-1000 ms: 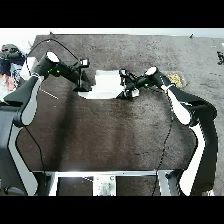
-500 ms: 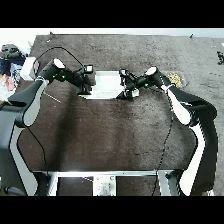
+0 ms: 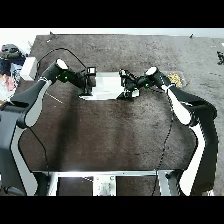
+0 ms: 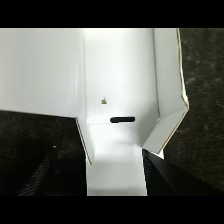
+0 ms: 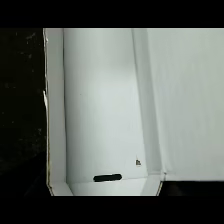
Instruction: Fold the box and place the chain.
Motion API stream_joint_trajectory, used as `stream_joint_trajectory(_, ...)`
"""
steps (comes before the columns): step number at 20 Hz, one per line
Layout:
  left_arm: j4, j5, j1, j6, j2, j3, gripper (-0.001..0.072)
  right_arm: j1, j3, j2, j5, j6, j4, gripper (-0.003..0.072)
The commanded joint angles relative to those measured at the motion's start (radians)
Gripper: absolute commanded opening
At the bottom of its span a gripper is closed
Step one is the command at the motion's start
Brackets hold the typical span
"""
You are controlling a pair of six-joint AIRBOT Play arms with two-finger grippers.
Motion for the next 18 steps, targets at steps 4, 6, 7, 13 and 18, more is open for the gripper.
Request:
stream_joint_trajectory(4, 0.061, -0.018, -0.004, -0.011, -0.001, 0.000, 0.0621, 0.001, 0.001, -0.001, -0.005, 0.004, 0.004, 0.0468)
stream_joint_trajectory(6, 0.055, -0.018, -0.004, -0.010, 0.000, 0.000, 0.0621, 0.001, 0.001, -0.001, -0.005, 0.004, 0.004, 0.0468)
stream_joint_trajectory(7, 0.045, -0.022, -0.004, -0.010, 0.000, 0.000, 0.0621, 0.001, 0.001, -0.001, -0.005, 0.004, 0.004, 0.0468)
stream_joint_trajectory(13, 0.076, -0.029, 0.020, -0.010, 0.010, 0.001, 0.0621, 0.001, 0.001, -0.001, -0.005, 0.004, 0.004, 0.0468)
stream_joint_trajectory(18, -0.012, -0.151, 0.050, -0.019, 0.010, 0.000, 0.0619, 0.001, 0.000, -0.001, -0.005, 0.004, 0.004, 0.0468)
